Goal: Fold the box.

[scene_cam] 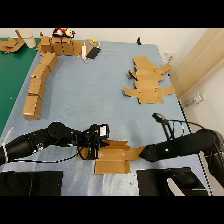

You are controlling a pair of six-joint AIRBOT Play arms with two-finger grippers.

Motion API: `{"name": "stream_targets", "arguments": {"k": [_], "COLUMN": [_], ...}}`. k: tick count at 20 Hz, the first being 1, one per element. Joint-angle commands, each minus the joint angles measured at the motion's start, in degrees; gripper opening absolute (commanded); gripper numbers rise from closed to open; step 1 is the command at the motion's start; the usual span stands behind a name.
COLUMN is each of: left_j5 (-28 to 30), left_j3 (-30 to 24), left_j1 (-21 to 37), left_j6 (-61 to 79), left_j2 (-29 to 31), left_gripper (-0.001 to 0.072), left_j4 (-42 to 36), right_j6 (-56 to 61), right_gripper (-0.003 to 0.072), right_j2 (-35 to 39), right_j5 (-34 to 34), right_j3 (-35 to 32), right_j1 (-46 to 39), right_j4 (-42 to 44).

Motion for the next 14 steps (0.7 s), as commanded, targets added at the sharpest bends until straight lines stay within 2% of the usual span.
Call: {"name": "stream_targets", "arguments": {"k": [1,5,8,14], "left_j5": [0.0,0.0,0.0,0.0], "left_j3": [0.0,0.0,0.0,0.0], "left_j1": [0.0,0.0,0.0,0.0], "left_j6": [0.0,0.0,0.0,0.0], "left_j2": [0.0,0.0,0.0,0.0], "left_gripper": [0.0012,0.0011,0.0011,0.0011], "left_j4": [0.0,0.0,0.0,0.0], "right_j6": [-8.7,-6.8,1.5,24.1], "right_gripper": [0.0005,0.0005,0.0004,0.0004], "right_j2": [1.4,1.4,1.1,-2.8], "right_j5": [4.0,14.3,21.4,29.9], "right_j3": [-3.6,-3.7,-3.7,-7.5], "right_j1": [6.3,22.0,35.5,64.1], "right_j4": [3.8,0.2,-11.1,-35.3]}}
